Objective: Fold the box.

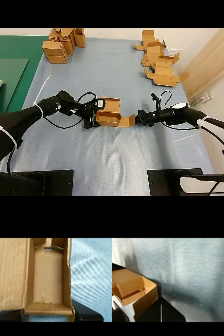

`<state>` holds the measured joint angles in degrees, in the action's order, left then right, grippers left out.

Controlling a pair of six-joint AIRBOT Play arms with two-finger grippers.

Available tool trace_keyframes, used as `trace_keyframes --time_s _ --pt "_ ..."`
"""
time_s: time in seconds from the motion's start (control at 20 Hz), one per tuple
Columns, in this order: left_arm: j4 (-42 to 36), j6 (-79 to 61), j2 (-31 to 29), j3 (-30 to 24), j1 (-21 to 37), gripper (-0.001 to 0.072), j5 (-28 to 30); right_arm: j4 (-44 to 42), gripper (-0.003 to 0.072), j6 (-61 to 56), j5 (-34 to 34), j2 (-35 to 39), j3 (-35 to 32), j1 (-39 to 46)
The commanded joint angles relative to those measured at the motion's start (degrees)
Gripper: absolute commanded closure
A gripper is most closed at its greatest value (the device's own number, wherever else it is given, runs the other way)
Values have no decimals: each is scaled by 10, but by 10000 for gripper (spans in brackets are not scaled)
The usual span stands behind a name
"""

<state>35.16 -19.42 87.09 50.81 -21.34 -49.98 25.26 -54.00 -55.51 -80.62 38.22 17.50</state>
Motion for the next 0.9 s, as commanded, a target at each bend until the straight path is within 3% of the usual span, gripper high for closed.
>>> trace_keyframes --time_s 0.0,0.2,0.55,0.7,0.85 --pt "0 0 0 0 0 605 -1 -9 683 0 6 -2 1 -21" --pt "0 0 0 0 0 605 -2 -22 683 0 10 -2 7 -29" --pt "0 0 0 0 0 605 -10 -41 680 14 -49 0 40 -30" --pt "0 0 0 0 0 605 -10 -75 576 42 -70 0 40 -30" --pt "0 0 0 0 0 605 -12 -87 575 52 -71 0 41 -30"
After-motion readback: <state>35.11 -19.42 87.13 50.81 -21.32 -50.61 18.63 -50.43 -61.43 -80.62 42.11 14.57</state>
